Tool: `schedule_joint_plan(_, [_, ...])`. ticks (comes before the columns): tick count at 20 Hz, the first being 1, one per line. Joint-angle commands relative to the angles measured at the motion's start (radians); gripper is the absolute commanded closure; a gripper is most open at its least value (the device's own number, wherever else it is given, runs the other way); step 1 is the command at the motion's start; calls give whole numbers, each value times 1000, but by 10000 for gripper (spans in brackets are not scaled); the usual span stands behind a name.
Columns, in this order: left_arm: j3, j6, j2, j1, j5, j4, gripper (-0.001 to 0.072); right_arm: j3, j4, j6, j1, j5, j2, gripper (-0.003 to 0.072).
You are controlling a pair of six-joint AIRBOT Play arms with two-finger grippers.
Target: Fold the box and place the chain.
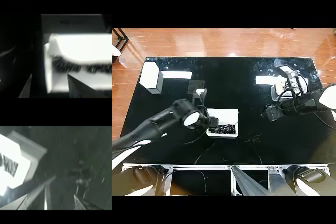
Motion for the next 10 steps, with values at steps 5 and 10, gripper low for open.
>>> schedule_joint_plan(5, [-27, 88, 305, -208, -341, 290, 62, -19, 34, -109, 94, -391, -39, -22])
schedule_joint_plan(10, [-106, 187, 362, -74, -208, 244, 66, 201, 56, -99, 192, -324, -316, -20])
